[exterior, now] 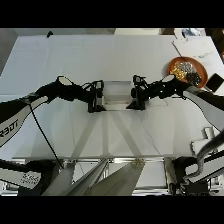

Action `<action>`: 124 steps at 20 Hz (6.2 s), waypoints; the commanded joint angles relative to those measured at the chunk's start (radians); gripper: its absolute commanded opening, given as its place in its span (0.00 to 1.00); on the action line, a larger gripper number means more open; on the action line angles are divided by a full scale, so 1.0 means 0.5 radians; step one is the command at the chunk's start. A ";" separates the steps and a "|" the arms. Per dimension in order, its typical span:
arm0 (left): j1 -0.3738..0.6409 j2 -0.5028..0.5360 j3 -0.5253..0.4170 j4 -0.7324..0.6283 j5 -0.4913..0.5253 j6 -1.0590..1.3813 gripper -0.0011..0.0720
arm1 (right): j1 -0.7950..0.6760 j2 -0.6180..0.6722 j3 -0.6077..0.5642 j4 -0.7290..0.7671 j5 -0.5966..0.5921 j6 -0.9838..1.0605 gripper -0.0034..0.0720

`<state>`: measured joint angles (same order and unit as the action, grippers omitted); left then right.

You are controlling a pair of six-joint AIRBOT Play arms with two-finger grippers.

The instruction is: Fold the box and place the chain.

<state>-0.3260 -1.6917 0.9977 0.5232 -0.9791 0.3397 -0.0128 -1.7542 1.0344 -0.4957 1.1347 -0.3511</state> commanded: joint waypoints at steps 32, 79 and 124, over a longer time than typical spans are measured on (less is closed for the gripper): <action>-0.033 -0.051 0.004 -0.076 0.050 0.045 0.22 | 0.000 0.000 0.000 0.020 0.054 0.005 0.74; -0.034 -0.051 0.004 -0.076 0.050 0.046 0.22 | 0.206 0.540 0.001 -0.004 -1.048 1.281 0.05; -0.034 -0.051 0.004 -0.076 0.044 0.045 0.22 | 0.182 0.547 -0.273 -0.525 -0.579 0.264 0.33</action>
<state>-0.3428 -1.7168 0.9993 0.4858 -0.9569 0.3622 0.0769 -1.4750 0.8982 -0.7826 0.8612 -0.2111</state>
